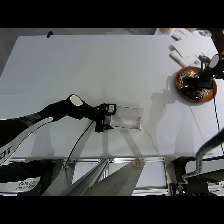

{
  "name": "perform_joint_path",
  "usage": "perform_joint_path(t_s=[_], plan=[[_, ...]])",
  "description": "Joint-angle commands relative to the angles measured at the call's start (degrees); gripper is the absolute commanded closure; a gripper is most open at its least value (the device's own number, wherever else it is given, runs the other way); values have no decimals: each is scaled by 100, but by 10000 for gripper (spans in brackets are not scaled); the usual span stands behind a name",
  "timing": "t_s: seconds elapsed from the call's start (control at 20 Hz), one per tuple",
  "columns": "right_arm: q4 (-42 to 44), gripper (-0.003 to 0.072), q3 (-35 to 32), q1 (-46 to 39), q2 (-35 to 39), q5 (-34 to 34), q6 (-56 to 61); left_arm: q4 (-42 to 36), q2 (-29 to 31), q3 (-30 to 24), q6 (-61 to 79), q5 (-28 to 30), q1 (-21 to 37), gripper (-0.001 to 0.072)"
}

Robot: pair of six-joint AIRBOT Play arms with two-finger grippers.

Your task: Fold the box and place the chain.

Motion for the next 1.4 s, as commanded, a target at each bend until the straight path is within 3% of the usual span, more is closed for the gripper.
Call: perform_joint_path(t_s=[0.0, 0.15, 0.2, 0.45, 0.9, 1.1, 1.35], plan=[[70, 588, 0, -4, -101, 72, -59, 0, 2, -2, 0, 0, 0, 559], [68, 592, 0, -4, -101, 79, -59, 0, 4, -2, 0, 0, 0, 559], [70, 675, 0, -4, -98, 109, -59, 0, 4, -2, 0, 0, 0, 559], [66, 670, 0, -4, 323, 610, -87, 0, 2, -2, -2, 0, 0, 559], [544, 670, 0, 382, 3032, 1624, -380, 0, 2, -2, -2, 0, 0, 559], [1156, 670, 0, 992, 4116, 1923, -356, 0, 2, -2, 0, 0, 0, 559], [1167, 670, 0, 2057, 4981, 2199, 2, 0, 2, -2, 0, 0, 0, 559]])
